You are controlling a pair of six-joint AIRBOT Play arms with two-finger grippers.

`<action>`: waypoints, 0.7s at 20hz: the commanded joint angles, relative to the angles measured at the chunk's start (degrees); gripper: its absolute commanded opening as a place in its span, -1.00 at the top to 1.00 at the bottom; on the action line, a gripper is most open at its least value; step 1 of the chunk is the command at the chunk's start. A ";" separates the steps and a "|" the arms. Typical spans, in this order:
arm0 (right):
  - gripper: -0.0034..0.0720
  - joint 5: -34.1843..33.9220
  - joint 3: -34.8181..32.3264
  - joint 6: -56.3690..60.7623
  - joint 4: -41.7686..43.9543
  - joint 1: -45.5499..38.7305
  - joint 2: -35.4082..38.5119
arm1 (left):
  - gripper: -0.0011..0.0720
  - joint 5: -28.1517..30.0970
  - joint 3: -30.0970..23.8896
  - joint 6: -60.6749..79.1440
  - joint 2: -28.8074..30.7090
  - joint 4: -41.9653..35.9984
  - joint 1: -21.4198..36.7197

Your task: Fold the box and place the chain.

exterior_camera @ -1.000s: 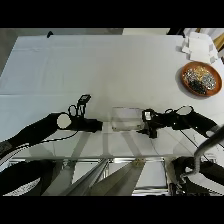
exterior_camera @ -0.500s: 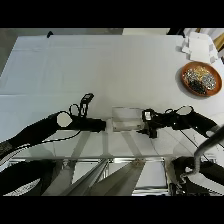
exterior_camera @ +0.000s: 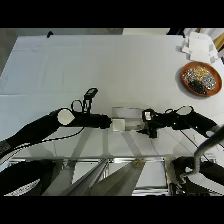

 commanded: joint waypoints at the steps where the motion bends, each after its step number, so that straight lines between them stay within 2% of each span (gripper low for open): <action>1: -0.24 0.02 0.00 0.00 0.02 -0.02 0.00 | 0.53 -0.46 0.55 0.00 -0.02 -0.11 -0.70; 4: -0.24 0.02 -0.02 0.00 0.02 0.00 0.00 | 0.52 -0.74 0.55 0.02 -0.02 -0.70 -1.27; 6: -0.24 0.02 -0.02 0.00 0.02 0.00 0.00 | 0.18 -0.87 0.55 0.00 -0.02 -0.92 -1.33; 9: -0.24 0.02 -0.02 0.00 0.02 0.00 0.00 | 0.14 -1.99 0.55 -0.02 -0.02 -0.90 -1.51; 12: -0.24 0.02 -0.02 0.00 0.02 0.00 0.00 | -0.11 -1.95 0.63 -0.96 -0.09 -0.87 -2.47; 14: -0.24 0.04 -0.02 0.00 0.02 0.00 0.00 | -0.11 -1.99 1.46 -2.73 -0.68 -0.66 -2.91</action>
